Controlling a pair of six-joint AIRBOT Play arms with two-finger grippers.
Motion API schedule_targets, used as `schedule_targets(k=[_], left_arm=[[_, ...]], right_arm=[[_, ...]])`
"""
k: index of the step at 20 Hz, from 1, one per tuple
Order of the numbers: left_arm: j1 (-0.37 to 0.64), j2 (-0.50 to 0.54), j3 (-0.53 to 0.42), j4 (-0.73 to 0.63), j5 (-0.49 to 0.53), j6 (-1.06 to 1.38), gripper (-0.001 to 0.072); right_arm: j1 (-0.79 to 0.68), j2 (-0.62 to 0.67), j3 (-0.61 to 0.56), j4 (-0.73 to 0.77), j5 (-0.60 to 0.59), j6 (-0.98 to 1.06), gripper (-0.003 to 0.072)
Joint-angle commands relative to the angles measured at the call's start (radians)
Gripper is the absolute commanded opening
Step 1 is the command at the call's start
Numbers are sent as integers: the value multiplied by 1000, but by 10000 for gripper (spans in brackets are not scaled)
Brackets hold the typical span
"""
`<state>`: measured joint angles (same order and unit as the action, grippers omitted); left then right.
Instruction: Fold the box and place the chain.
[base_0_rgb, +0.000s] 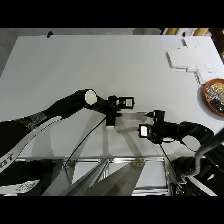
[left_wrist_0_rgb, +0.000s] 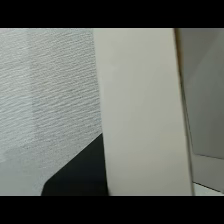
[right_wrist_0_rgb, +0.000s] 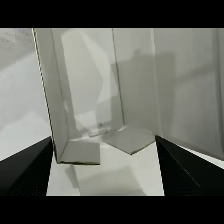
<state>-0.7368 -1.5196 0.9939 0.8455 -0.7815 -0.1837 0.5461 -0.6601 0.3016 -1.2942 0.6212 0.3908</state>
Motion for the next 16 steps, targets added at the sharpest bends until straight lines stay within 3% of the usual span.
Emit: schedule_targets(k=[1,9,16], left_arm=[[0,0,0,0,-1,0,12],[0,0,0,1,-1,1,12],[0,0,0,0,-1,1,12]], right_arm=[[-23,-41,18,63,20,-16,688],[-277,-82,45,369,104,-331,688],[-426,-222,45,626,166,-701,688]])
